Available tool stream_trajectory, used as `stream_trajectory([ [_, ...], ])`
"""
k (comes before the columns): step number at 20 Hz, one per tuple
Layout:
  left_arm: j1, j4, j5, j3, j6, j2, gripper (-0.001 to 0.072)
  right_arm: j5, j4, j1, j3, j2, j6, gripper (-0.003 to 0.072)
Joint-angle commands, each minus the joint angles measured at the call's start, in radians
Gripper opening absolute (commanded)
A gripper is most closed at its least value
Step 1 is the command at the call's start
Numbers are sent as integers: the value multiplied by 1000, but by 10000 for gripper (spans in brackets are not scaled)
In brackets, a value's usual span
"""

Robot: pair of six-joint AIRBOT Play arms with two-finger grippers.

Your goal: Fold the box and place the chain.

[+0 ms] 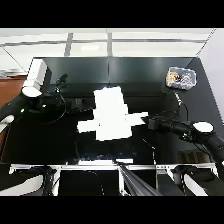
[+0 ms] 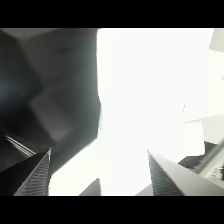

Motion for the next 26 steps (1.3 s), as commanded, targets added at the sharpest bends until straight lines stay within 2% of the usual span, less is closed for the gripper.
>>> stream_trajectory([
  [1,-7,-86,-110,131,8,-193,708,-24,14,24,-6,5,1,14],
  [3,-17,-92,-161,203,10,-275,708,-23,14,24,-6,4,1,14],
  [8,-80,-93,-364,413,19,-465,708,-23,12,24,-6,4,2,14],
  [10,-109,-96,-459,473,107,-514,707,-23,12,24,-6,5,2,13],
  [13,-123,-74,-570,502,287,-528,671,-23,12,24,-6,5,3,13],
  [15,-123,-54,-564,513,297,-528,434,-23,11,24,-6,5,6,13],
  [16,-123,-50,-561,518,306,-528,345,-23,11,24,-6,4,6,14],
  [19,-126,-50,-590,517,306,-530,329,-23,11,24,-6,5,6,13],
  [20,-126,-48,-603,517,306,-534,302,-23,11,24,-6,4,6,14],
  [21,-126,-42,-621,517,306,-542,226,-24,11,24,-6,4,6,13],
  [22,-126,-36,-631,517,301,-550,218,-25,11,24,-6,4,6,14],
  [24,-126,-18,-647,518,292,-569,54,-27,10,24,-6,5,6,15],
  [25,-126,-8,-646,517,284,-575,27,-29,11,24,-6,5,6,30],
  [26,-125,-2,-644,517,282,-576,26,-32,11,24,-6,5,7,255],
])
